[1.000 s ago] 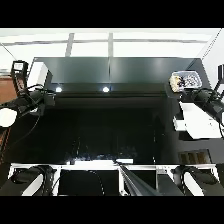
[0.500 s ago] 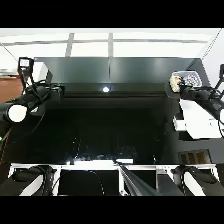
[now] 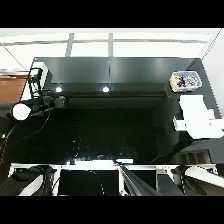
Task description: Fold the box and place the chain.
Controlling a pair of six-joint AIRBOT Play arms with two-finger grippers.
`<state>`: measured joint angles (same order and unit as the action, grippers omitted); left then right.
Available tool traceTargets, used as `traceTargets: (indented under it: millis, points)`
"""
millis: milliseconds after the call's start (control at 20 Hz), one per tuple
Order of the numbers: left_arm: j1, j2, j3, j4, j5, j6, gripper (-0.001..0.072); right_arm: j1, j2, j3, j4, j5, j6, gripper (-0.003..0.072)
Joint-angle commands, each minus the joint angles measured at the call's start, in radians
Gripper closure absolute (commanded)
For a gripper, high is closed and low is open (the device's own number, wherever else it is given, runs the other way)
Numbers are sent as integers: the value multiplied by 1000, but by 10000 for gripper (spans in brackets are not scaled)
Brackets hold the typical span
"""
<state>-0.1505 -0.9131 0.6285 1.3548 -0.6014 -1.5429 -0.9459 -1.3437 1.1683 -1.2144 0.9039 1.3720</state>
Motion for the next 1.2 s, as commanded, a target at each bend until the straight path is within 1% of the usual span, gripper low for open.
traceTargets:
  millis: [0,50,100,300,400,450,500,550,650,750,800,850,900,1000,1100,1150]
  points:
    - [-1,-25,1,-60,-35,-14,-3,-145,-212,146,1,355,-192,-20]
    - [-1,-35,1,-58,-36,-12,-4,-135,-267,173,7,408,-279,-20]
    - [1,-44,1,-58,-37,-12,-4,-121,-301,190,4,421,-342,-20]
    - [3,-61,2,-108,-35,-14,-4,-58,-324,190,-2,371,-602,-19]
    - [4,-64,2,-107,-35,-13,-3,-29,-324,190,-27,359,-648,-17]
    - [3,-64,2,-108,-35,-13,-2,-16,-324,190,-35,356,-647,150]
    - [3,-64,2,-114,-36,-14,-2,-5,-324,190,-40,362,-646,335]
    - [3,-64,2,-117,-36,-14,-2,3,-323,190,-46,388,-642,510]
    - [4,-64,2,-116,-35,-13,-2,11,-319,190,-76,464,-589,670]
    - [3,-64,2,-118,-37,-13,-2,13,-299,188,-32,519,-533,672]
    - [3,-64,2,-126,-38,-14,-2,18,-274,177,24,523,-534,671]
    - [3,-64,2,-156,-46,-13,19,29,-234,155,72,505,-535,671]
    - [3,-64,2,-179,-48,-10,20,42,-192,126,104,503,-538,671]
    - [3,-64,2,-193,-58,-9,19,69,-95,38,200,491,-558,671]
    - [3,-64,2,-193,-62,-10,19,110,2,-80,342,477,-589,671]
    - [3,-64,2,-193,-80,-9,19,144,56,-145,382,456,-592,671]
